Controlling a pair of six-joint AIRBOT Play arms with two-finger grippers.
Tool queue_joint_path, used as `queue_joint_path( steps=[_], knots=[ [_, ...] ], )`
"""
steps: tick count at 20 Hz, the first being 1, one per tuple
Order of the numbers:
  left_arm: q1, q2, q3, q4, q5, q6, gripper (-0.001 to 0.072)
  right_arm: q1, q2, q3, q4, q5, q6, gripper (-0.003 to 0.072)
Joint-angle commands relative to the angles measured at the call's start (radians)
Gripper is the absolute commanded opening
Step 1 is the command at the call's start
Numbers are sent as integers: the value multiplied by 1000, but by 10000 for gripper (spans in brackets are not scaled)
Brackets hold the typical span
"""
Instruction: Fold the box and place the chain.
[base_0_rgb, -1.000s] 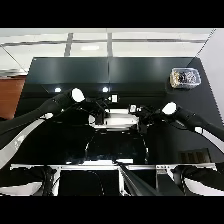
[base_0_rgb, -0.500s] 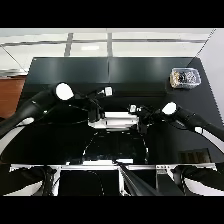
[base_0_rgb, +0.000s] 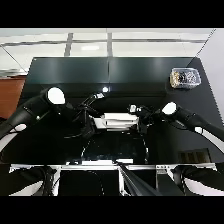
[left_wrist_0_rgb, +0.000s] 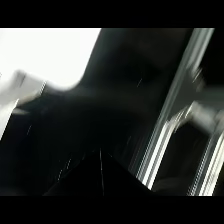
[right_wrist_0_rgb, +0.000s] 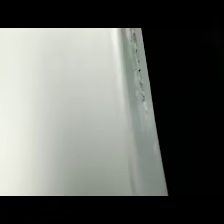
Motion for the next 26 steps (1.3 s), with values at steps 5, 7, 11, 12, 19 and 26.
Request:
queue_joint_path(
  steps=[5,7,11,12,19,26],
  knots=[
    [3,-40,-42,-416,664,132,23,1,-1,-1,-2,2,0,171],
    [3,-108,21,-295,589,121,23,1,-1,-1,-2,2,-1,171],
    [6,-267,150,-16,411,-50,22,1,-1,-1,-2,2,0,171],
    [6,-301,170,22,360,-84,22,1,-1,-1,-2,2,-1,171],
    [26,-294,189,41,347,-81,22,1,-1,-1,-2,2,0,171],
    [135,60,32,234,248,-88,23,1,-1,-1,-2,2,0,171]
  ],
)
